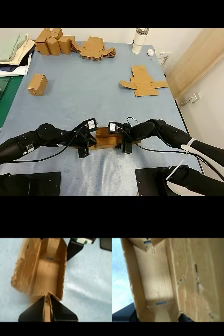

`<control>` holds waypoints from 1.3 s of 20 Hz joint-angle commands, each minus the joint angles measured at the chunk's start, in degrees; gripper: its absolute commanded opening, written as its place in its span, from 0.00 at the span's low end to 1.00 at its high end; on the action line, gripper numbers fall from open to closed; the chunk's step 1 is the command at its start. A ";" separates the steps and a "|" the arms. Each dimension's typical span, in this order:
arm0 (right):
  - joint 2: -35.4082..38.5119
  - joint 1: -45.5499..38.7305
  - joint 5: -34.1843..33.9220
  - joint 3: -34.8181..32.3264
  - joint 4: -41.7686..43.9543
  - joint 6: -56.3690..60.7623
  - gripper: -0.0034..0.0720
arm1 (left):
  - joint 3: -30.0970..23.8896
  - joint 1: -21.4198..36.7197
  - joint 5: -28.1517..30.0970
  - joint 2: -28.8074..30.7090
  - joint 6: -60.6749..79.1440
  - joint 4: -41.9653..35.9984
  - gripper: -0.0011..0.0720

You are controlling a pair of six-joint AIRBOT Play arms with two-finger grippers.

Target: Fold the box.

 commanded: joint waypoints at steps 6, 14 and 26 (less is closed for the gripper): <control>0.04 0.02 0.00 -0.02 0.02 0.02 0.72 | 0.00 11.06 -10.60 17.09 -53.92 33.40 0.03; 0.04 0.02 0.00 -0.02 0.02 0.02 0.72 | -3.98 22.69 -24.28 15.52 -72.76 26.64 0.03; 0.04 0.02 0.00 -0.02 0.02 0.02 0.72 | -5.03 8.39 -8.76 4.87 -72.06 7.78 0.03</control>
